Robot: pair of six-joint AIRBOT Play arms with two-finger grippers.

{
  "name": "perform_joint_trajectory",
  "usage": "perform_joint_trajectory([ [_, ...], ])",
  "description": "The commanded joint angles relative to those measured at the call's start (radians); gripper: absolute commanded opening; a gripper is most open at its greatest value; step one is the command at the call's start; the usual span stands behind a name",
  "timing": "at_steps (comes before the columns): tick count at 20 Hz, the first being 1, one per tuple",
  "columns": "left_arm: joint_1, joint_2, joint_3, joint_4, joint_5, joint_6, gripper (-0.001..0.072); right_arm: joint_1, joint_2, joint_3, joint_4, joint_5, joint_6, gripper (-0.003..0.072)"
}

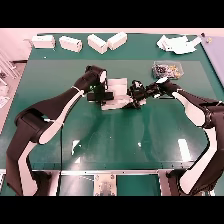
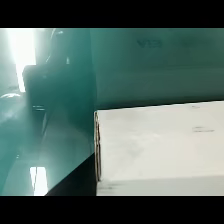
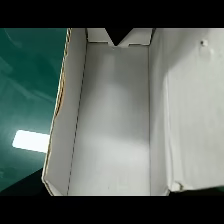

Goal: Fold the box and place the chain.

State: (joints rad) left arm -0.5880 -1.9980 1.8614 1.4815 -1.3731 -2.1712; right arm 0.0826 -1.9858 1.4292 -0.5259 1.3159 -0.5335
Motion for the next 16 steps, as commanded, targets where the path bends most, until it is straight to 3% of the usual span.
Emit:
perform_joint_trajectory([
  [1, -0.002, -0.003, 0.0, 0.001, 0.016, 0.025, 0.002, 0.001, 0.0, 0.0, 0.001, -0.003, -0.001, 0.0579],
  [4, -0.001, -0.003, 0.0, 0.002, 0.034, 0.025, 0.0022, 0.001, 0.0, 0.0, 0.001, -0.003, -0.001, 0.0579],
  [5, -0.001, -0.003, 0.0, 0.002, 0.034, 0.025, 0.0068, 0.001, 0.0, 0.0, 0.001, -0.002, -0.001, 0.058],
  [6, -0.001, -0.003, 0.0, 0.001, 0.033, 0.025, 0.033, 0.001, 0.0, 0.0, 0.001, -0.003, -0.001, 0.058],
  [7, -0.001, -0.002, 0.0, 0.001, 0.034, 0.029, 0.0495, 0.001, 0.0, 0.0, 0.001, -0.003, -0.001, 0.0579],
  [16, 0.023, 0.012, 0.035, -0.003, 0.026, 0.11, 0.0476, 0.001, 0.0, 0.0, 0.001, -0.002, -0.001, 0.0579],
])
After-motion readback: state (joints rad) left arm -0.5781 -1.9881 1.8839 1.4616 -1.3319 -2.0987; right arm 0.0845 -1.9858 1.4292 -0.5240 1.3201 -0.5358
